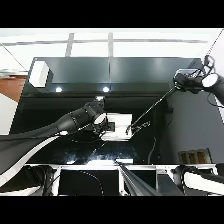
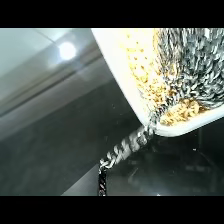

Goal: Fold the box and place the chain.

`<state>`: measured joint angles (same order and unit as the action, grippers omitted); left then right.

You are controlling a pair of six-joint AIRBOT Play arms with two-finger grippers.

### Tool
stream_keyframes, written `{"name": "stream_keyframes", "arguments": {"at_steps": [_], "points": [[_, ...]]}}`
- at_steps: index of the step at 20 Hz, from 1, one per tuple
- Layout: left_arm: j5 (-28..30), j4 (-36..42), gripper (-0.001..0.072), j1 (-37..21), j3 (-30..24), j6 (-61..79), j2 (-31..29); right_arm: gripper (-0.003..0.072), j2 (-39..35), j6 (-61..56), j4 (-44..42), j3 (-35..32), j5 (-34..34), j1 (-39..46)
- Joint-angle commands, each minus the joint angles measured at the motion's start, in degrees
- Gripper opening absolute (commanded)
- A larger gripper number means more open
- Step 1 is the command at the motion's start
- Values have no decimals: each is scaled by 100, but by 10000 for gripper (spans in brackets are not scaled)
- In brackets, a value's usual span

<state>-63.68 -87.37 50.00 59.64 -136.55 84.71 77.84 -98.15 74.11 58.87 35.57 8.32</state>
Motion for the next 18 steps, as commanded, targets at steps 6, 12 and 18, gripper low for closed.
{"name": "stream_keyframes", "arguments": {"at_steps": [6, 12, 18], "points": [[11, -22, 35, 2, 0, 2, -2, 28, -2905, 1414, -321, 588, 2382, 155], [7, -22, 35, 7, 0, 2, -2, 29, -3967, 1499, -1191, 1410, 3609, 157], [7, -22, 35, 7, 0, 4, -2, 29, -4175, 1764, -2905, 1429, 4527, -72]]}}
